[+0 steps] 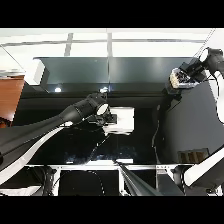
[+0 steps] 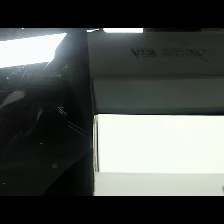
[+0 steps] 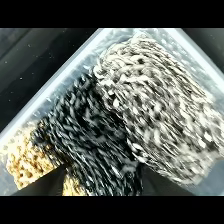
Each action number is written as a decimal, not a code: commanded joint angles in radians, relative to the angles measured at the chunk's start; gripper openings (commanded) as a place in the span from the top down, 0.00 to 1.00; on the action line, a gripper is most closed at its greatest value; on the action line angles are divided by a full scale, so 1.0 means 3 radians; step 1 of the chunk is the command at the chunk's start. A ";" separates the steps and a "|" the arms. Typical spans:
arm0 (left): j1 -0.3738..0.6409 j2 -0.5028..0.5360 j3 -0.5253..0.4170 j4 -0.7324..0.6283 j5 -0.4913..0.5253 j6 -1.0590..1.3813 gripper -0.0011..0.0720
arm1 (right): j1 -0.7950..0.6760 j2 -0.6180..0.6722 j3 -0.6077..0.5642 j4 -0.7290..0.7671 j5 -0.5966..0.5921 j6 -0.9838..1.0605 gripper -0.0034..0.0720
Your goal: Fold the box and place the chain.
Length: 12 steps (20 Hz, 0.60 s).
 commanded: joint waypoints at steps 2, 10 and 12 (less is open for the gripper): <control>0.0003 0.0000 0.0000 -0.0004 -0.0004 0.0001 0.95 | -0.0013 -0.0072 0.0017 0.0055 0.0033 0.0018 0.45; 0.0003 0.0000 0.0000 -0.0011 -0.0004 0.0001 0.95 | -0.0123 0.0365 0.0018 0.0263 0.0010 -0.0547 0.94; 0.0003 0.0000 0.0000 -0.0011 -0.0004 0.0001 0.95 | -0.0197 0.0598 0.0018 0.0571 0.0010 -0.0919 0.94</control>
